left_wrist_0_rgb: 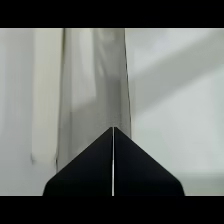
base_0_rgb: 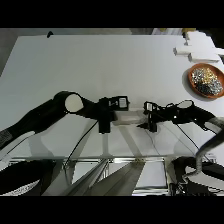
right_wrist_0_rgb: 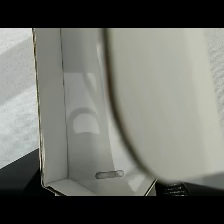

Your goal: Fold the box and place the chain.

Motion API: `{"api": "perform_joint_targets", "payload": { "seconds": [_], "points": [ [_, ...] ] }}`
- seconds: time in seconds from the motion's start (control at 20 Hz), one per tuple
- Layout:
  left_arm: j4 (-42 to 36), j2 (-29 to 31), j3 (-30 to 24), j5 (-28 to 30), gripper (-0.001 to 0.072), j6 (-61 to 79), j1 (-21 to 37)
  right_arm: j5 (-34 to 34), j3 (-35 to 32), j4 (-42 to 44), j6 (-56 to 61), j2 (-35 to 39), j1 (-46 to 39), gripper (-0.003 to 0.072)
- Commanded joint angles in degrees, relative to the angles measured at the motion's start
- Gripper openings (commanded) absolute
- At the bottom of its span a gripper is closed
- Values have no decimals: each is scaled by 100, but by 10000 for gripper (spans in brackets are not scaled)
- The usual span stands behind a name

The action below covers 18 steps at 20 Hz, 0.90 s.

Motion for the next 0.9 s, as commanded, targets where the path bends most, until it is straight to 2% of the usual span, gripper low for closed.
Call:
{"api": "perform_joint_targets", "payload": {
  "seconds": [0.0,0.15,0.35,0.5,0.7,0.85],
  "points": [
    [-988,-157,2,2205,6,-116,-492,2,-2,0,0,-4,2,412],
    [-1335,-531,2,2763,5,-437,-317,2,-2,2,0,-4,2,412],
    [-1338,-1246,2,2892,5,-1349,-105,2,-2,0,0,-4,2,412],
    [-1338,-1572,2,2861,9,-1572,-85,2,-2,0,0,-4,2,412],
    [-1325,-1572,4,2680,10,-1567,-81,2,-2,0,0,-4,2,412],
    [-1196,-1189,4,2474,10,-1563,-81,2,-2,2,2,-4,2,412]
  ]
}}
